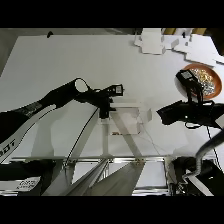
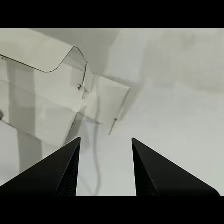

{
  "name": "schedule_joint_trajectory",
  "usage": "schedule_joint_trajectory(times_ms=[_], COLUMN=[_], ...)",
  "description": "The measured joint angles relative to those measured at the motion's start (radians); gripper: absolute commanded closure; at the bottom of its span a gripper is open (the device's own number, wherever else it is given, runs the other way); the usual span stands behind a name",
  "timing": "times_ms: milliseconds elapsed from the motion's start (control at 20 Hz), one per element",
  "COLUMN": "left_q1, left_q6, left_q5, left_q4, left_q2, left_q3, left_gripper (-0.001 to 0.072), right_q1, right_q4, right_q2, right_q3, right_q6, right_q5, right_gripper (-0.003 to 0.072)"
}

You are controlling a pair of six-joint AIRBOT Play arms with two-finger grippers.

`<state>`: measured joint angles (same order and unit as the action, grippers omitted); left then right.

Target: Fold the box and place the chain.

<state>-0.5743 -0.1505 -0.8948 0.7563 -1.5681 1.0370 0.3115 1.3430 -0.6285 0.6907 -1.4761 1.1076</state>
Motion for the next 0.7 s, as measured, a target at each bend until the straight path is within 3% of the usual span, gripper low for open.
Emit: schedule_joint_trajectory(times_ms=[700], left_q1=[-0.043], left_q6=[-0.212], left_q5=[0.085], left_q4=[0.069], left_q2=[0.025], left_q3=[0.000], left_gripper=[0.0714], right_q1=[0.000], right_q4=[0.015], right_q2=[0.000], right_q3=[-0.013], right_q6=[0.044], right_q5=[0.003], right_gripper=[0.0325])
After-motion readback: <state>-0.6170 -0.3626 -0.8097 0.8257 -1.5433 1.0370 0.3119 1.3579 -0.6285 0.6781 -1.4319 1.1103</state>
